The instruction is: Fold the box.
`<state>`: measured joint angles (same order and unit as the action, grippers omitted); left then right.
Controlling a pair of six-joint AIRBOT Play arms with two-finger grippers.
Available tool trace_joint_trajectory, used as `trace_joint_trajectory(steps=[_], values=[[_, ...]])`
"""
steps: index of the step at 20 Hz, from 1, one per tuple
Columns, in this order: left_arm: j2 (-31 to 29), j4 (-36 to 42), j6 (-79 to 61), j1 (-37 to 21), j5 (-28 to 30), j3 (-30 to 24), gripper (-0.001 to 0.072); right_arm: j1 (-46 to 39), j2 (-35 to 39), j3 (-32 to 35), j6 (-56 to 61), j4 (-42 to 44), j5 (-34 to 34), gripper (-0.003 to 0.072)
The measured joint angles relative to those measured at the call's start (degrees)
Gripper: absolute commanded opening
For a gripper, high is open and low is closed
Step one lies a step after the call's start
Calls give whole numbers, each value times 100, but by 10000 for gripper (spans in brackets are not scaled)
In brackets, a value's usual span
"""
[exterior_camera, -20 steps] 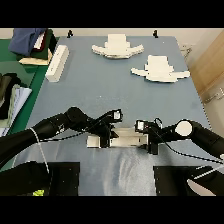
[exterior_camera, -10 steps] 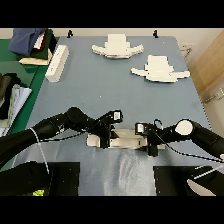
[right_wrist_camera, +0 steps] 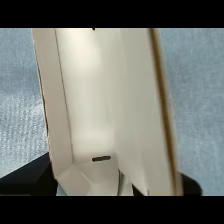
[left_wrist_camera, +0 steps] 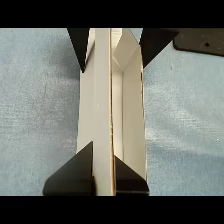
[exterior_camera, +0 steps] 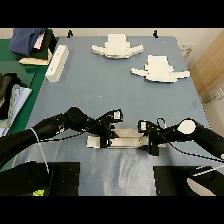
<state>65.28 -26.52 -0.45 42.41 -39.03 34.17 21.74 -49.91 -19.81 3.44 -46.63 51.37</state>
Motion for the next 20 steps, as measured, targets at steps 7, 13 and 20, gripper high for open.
trace_joint_trajectory(steps=[7, 13, 20], values=[[0, -7, -15, 0, -13, 0, 15, -28, 0, 125, -243, 120, -90, 610], [0, -7, -15, 0, -9, 0, 16, -31, 0, 251, -308, 205, -249, 674], [0, -2, -13, 0, -7, 0, 15, -28, -2, 273, -334, 334, -354, 659]])
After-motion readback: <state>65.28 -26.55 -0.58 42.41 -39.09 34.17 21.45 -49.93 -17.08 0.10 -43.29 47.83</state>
